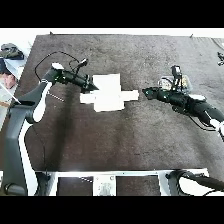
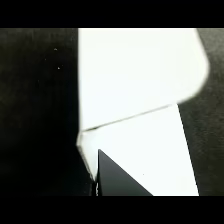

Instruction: Fold the box and place the chain.

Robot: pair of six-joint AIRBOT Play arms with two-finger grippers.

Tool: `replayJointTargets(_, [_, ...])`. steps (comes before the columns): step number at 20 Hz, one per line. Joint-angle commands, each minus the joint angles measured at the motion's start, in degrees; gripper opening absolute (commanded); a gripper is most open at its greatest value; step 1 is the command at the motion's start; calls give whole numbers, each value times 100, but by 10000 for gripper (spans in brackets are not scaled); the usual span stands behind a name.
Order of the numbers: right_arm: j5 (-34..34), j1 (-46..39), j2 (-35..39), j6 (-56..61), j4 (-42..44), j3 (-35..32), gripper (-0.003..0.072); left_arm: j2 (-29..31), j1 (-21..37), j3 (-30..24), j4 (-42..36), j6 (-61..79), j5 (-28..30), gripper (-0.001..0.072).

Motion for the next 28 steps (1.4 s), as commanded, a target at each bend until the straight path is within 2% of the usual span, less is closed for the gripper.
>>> replayJointTargets(1, [11,-13,11,61,-192,-2,344,160,-146,2,299,398,380,6])
replayJointTargets(7, [13,-13,11,61,-278,-2,344,188,-214,-52,551,752,717,6])
replayJointTargets(11, [13,-13,11,61,-341,-2,344,184,-225,-332,542,852,994,7])
replayJointTargets(16, [48,-13,11,59,-358,-2,345,181,-225,-415,531,1027,1025,8])
replayJointTargets(21, [282,-13,11,22,-363,-2,345,170,-223,-420,544,1014,1027,11])
replayJointTargets(24, [769,13,11,-765,-358,-2,347,173,-223,-417,549,966,999,13])
replayJointTargets(25, [901,76,11,-1121,-358,-2,389,173,-223,-417,544,968,1001,13])
replayJointTargets(26, [896,190,11,-1475,-358,-2,535,173,-223,-417,544,968,1008,13])
replayJointTargets(28, [754,566,11,-2356,-358,-2,552,173,-223,-417,525,968,1008,13])
